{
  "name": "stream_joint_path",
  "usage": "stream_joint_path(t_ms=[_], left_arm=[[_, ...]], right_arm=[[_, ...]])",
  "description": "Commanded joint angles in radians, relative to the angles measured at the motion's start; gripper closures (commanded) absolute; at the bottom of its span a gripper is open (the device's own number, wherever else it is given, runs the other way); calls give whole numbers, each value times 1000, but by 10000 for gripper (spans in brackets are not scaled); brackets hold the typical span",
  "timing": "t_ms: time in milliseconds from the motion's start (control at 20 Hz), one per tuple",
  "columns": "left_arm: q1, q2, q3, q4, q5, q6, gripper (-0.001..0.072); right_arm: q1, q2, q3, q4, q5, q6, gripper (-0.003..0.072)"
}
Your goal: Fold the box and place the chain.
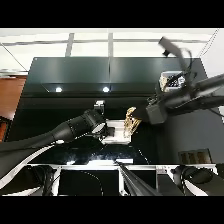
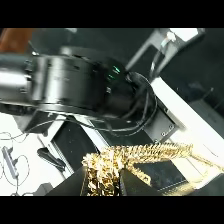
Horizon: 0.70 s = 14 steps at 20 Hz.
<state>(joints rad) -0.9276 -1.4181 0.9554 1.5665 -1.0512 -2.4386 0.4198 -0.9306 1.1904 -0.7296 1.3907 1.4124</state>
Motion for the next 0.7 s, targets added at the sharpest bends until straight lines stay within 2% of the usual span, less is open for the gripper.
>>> stream_joint_path(t_ms=[0, 150, 250, 500, 600, 650], left_arm=[[1, 0, 1, -1, 2, 0, 680], [1, 0, 1, -1, 2, 0, 680], [1, 0, 1, -1, 3, 0, 680], [1, 0, 1, -5, 3, 0, 680], [1, 0, 1, -5, 2, 0, 680], [1, 0, 1, -5, 2, 0, 680]], right_arm=[[27, -9, -95, -1, -101, -8, 678], [31, -18, -109, -8, -105, -19, 678], [40, -18, -171, -4, -119, -18, 678], [130, -66, -338, -10, -329, -19, 676], [135, -93, -358, -32, -356, -19, 670], [128, -94, -357, -60, -353, -19, 606]])
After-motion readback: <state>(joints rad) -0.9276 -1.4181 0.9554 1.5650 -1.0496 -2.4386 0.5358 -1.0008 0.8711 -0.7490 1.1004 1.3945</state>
